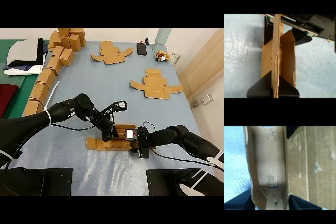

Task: Fold the box.

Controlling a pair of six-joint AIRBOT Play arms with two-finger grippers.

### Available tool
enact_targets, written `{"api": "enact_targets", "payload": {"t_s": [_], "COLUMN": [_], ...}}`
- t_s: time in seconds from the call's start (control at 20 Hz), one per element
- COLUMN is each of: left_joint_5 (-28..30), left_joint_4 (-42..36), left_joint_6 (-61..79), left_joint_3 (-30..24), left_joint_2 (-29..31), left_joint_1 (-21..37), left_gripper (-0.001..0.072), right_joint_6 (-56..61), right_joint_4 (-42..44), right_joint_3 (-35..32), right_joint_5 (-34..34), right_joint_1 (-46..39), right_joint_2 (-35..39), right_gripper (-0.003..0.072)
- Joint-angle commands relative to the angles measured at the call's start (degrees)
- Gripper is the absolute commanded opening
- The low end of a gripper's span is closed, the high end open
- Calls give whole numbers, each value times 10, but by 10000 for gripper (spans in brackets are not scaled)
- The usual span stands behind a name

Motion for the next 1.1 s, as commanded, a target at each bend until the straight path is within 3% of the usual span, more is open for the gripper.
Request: {"api": "enact_targets", "payload": {"t_s": [0.0, 0.65, 0.95, 1.0, 1.05], "left_joint_5": [0, 0, 0, 0, 0], "left_joint_4": [0, -11, -11, -11, -11], "left_joint_6": [0, 0, 0, 0, 0], "left_joint_3": [1, 1, 1, 1, 1], "left_joint_2": [0, 0, 0, 0, 0], "left_joint_1": [0, 0, 0, 0, 0], "left_gripper": [15, 15, 15, 15, 15], "right_joint_6": [0, 0, 0, 0, 0], "right_joint_4": [1, 8, 19, 25, 29], "right_joint_3": [0, 0, 1, 1, 1], "right_joint_5": [0, 1, 5, 5, 5], "right_joint_1": [0, 0, 0, 0, 0], "right_joint_2": [0, 0, 0, 0, 0], "right_gripper": [489, 489, 526, 570, 666]}}
